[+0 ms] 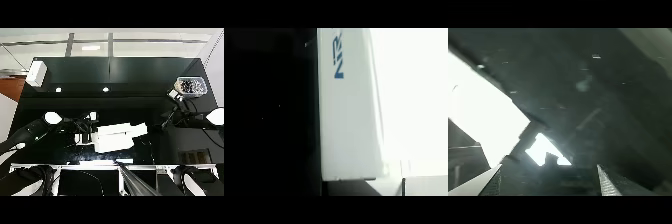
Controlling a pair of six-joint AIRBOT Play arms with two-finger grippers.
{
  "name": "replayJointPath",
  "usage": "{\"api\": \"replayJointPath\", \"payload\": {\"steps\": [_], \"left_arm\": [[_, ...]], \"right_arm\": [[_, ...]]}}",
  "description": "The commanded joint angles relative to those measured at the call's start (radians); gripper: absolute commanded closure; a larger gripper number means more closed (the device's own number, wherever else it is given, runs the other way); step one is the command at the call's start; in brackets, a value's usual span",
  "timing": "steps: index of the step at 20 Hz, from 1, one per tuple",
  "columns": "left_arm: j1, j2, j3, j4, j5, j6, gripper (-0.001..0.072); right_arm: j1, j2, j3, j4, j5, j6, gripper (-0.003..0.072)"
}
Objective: Fold the box and place the chain.
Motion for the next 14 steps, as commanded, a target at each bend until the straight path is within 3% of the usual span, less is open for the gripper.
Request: {"api": "replayJointPath", "payload": {"steps": [1, 5, 10, 14], "left_arm": [[-0.006, -0.011, -0.010, 0.024, 0.064, 0.024, 0.0673], [-0.006, -0.011, -0.010, 0.073, 0.079, 0.024, 0.0673], [-0.006, -0.011, -0.010, 0.072, 0.078, 0.023, 0.0673], [-0.006, -0.011, -0.010, 0.071, 0.078, 0.023, 0.0673]], "right_arm": [[0.008, 0.000, -0.063, 0.100, 0.005, -0.107, -0.0023], [0.146, 0.000, -0.078, 0.096, -0.058, -0.140, -0.0023], [0.393, -0.034, -0.081, 0.057, -0.221, -0.203, -0.0023], [0.544, -0.115, -0.089, -0.003, -0.239, -0.204, -0.0023]]}}
